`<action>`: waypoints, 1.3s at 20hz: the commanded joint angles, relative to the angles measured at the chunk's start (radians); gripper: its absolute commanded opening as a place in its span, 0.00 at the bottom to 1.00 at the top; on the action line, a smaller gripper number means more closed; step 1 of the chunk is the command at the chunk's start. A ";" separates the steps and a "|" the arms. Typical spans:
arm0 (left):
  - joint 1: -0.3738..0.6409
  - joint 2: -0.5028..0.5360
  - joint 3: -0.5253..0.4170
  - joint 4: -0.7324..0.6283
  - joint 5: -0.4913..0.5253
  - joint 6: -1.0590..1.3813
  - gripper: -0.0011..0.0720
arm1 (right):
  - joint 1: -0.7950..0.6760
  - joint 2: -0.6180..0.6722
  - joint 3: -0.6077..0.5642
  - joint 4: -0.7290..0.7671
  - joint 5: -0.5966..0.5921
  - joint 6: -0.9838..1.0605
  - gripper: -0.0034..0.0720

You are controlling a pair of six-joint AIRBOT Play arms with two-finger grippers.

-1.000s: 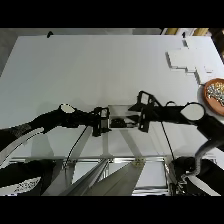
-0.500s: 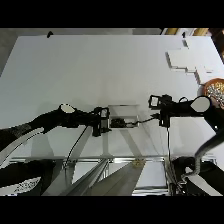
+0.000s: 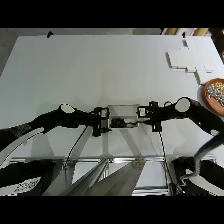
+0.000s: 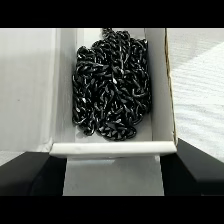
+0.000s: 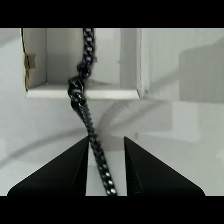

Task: Fold the box and place the chain.

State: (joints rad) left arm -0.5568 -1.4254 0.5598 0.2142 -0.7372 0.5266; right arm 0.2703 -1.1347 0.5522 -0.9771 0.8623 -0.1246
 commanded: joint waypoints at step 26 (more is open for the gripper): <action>0.000 0.000 0.000 0.000 0.000 0.000 0.11 | 0.360 0.297 -0.005 0.454 -0.319 0.221 0.07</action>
State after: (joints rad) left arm -0.5568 -1.4254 0.5598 0.2142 -0.7372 0.5266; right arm 0.4984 -0.8009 0.5476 -0.5739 0.7620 0.0944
